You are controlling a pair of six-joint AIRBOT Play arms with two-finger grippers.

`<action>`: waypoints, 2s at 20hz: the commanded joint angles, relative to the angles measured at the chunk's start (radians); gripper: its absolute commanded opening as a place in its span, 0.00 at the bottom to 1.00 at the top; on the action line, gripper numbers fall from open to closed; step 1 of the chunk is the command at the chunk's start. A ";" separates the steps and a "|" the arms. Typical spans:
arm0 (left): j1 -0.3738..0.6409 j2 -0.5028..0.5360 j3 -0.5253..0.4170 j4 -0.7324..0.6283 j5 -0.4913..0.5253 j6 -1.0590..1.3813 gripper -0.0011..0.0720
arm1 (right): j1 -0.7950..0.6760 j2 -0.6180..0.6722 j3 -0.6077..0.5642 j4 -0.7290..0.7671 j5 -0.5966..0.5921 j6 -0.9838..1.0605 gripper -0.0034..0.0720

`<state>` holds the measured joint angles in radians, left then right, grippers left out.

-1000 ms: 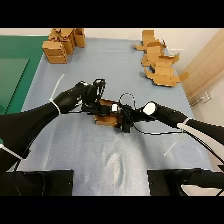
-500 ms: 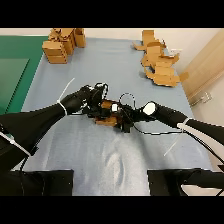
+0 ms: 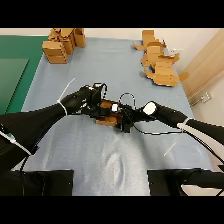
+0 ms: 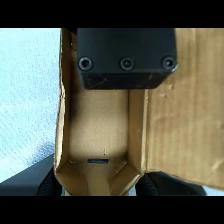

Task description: Fold the box.

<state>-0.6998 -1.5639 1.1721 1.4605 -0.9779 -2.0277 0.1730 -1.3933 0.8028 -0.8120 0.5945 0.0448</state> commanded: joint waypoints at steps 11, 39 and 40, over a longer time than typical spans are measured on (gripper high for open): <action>-0.011 0.000 0.000 -0.027 0.001 -0.029 0.73 | 0.001 -0.001 0.000 0.000 0.001 -0.001 0.73; -0.002 0.386 -0.074 0.010 -0.142 0.605 0.93 | 0.001 -0.001 0.000 0.000 0.008 -0.001 0.73; 0.012 0.429 -0.108 0.016 -0.142 0.653 0.93 | 0.001 -0.001 0.000 0.000 0.009 -0.001 0.73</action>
<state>-0.7040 -1.2339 1.1160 1.4616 -1.0912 -1.5745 0.1741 -1.3941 0.8028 -0.8127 0.6014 0.0444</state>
